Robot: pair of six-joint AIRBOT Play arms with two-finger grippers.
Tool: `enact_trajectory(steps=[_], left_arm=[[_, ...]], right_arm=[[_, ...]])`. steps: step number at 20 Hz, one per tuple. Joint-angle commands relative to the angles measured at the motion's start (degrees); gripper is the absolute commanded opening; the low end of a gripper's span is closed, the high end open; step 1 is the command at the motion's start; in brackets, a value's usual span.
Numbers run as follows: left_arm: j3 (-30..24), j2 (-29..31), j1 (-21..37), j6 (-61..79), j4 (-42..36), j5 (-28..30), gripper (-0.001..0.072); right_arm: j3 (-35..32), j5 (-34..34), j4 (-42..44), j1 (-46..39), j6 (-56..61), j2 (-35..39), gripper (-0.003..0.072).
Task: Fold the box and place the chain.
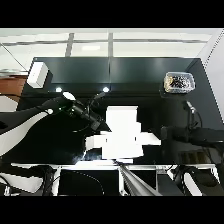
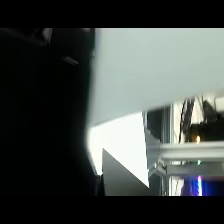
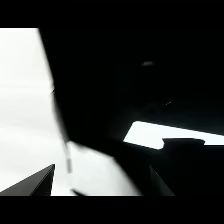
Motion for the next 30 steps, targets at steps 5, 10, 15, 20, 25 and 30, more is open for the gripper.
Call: enact_trajectory(steps=[5, 10, 15, 20, 25, 30], left_arm=[[-2.16, 17.40, -4.83, 1.75, 6.10, 13.77, 0.0021], [-10.38, 22.99, -12.13, 16.50, 6.27, 28.96, 0.0025], [-12.22, 19.23, -12.39, 20.22, 8.33, 37.73, 0.0027], [-12.22, 18.10, -12.48, 20.22, 9.55, 37.73, 0.0027], [-12.22, 18.03, -12.46, 20.20, 17.00, 37.70, 0.0027], [-12.22, 17.90, -12.46, 20.22, 16.98, 37.70, 0.0027]], right_arm=[[14.84, 9.94, -25.79, -4.33, -3.82, 0.04, 0.0715], [15.39, 18.56, -14.23, -4.28, -3.93, 0.02, 0.0715], [14.19, 17.44, -11.52, -1.99, -15.56, -0.31, 0.0713], [11.08, 15.15, -11.54, 2.19, -20.68, -0.35, 0.0708], [7.41, 14.97, -11.54, 8.02, -26.21, -0.44, 0.0708], [3.30, 14.97, -11.56, 14.01, -33.40, -0.44, 0.0708]])
